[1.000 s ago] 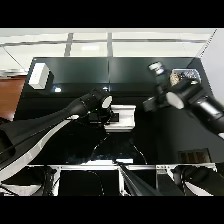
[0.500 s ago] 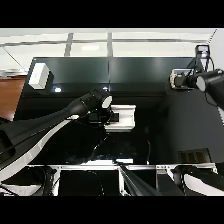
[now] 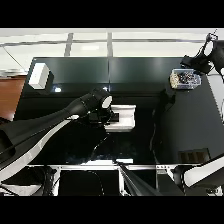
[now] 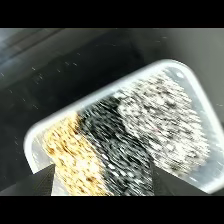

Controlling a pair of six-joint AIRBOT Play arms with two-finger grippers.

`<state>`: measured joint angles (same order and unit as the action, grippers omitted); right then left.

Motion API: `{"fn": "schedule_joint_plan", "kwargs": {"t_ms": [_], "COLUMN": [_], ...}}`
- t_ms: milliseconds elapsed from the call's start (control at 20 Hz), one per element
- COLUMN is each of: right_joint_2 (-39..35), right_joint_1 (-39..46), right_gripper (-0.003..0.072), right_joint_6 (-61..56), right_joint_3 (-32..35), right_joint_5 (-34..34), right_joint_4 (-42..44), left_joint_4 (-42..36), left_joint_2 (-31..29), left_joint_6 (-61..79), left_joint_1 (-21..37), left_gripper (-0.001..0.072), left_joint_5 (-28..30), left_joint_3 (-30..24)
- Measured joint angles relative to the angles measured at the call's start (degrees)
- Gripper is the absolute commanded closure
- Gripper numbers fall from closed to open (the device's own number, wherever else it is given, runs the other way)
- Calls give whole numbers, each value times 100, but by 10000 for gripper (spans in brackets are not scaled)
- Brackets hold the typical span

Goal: Fold the box and place the chain.

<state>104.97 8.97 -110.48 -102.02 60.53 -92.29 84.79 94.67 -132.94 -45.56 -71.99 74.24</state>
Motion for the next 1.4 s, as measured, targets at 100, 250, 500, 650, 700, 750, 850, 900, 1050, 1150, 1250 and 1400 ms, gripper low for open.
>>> {"fn": "schedule_joint_plan", "kwargs": {"t_ms": [100,250,500,650,700,750,850,900,1050,1150,1250,1400], "right_joint_2": [278,518,664,769,809,850,922,962,1021,986,817,348], "right_joint_1": [31,57,210,304,328,334,348,352,372,387,393,398], "right_gripper": [143,143,143,145,226,271,389,389,653,671,671,671], "right_joint_6": [46,76,-39,-208,-232,-249,-271,-280,-289,-153,118,704], "right_joint_3": [-280,-463,-551,-568,-568,-568,-568,-568,-575,-570,-575,-575], "right_joint_5": [164,341,616,791,796,787,728,704,638,658,647,669], "right_joint_4": [188,297,332,382,431,479,553,584,643,651,640,638], "left_joint_4": [0,0,0,0,0,0,0,0,0,-2,-2,0], "left_joint_2": [0,0,0,0,0,0,0,0,0,0,0,0], "left_joint_6": [0,0,4,4,4,4,4,4,4,4,2,2], "left_joint_1": [0,0,0,0,0,0,0,0,0,0,0,0], "left_gripper": [683,683,683,683,683,683,683,683,683,682,683,683], "left_joint_5": [0,0,2,4,7,11,39,37,22,20,17,17], "left_joint_3": [2,0,0,0,0,0,0,0,0,2,2,0]}}
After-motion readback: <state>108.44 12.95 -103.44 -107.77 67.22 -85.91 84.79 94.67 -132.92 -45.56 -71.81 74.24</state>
